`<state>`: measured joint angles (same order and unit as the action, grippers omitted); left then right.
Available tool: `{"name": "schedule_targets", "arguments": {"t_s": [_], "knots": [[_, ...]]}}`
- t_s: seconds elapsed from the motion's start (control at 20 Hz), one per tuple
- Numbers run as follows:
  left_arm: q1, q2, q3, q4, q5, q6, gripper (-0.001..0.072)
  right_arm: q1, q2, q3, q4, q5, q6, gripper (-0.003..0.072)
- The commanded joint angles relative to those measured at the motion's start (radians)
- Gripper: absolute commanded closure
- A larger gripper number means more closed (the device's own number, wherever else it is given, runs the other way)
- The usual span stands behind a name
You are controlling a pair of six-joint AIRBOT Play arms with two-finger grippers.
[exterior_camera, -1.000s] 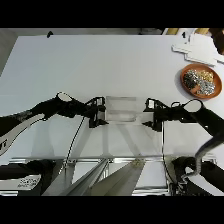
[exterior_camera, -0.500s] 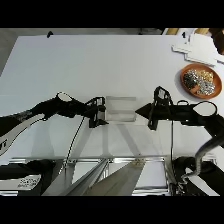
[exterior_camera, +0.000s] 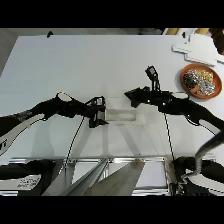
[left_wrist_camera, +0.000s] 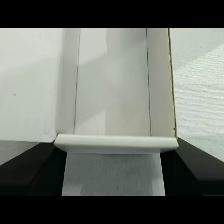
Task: Fold the box and place the chain.
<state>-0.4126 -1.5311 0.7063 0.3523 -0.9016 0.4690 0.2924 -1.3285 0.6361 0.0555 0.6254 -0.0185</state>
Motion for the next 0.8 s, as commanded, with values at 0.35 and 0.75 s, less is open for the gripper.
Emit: {"name": "schedule_targets", "arguments": {"t_s": [0.35, 0.75], "knots": [[0.000, 0.001, 0.001, 0.000, 0.000, 0.002, 0.0559, -0.075, 0.066, 0.054, -0.301, 0.111, 0.258, 0.0671], [0.000, 0.001, 0.001, 0.000, 0.000, 0.001, 0.0559, -0.149, 0.486, 0.053, -0.921, 0.465, 0.258, 0.0672]]}}
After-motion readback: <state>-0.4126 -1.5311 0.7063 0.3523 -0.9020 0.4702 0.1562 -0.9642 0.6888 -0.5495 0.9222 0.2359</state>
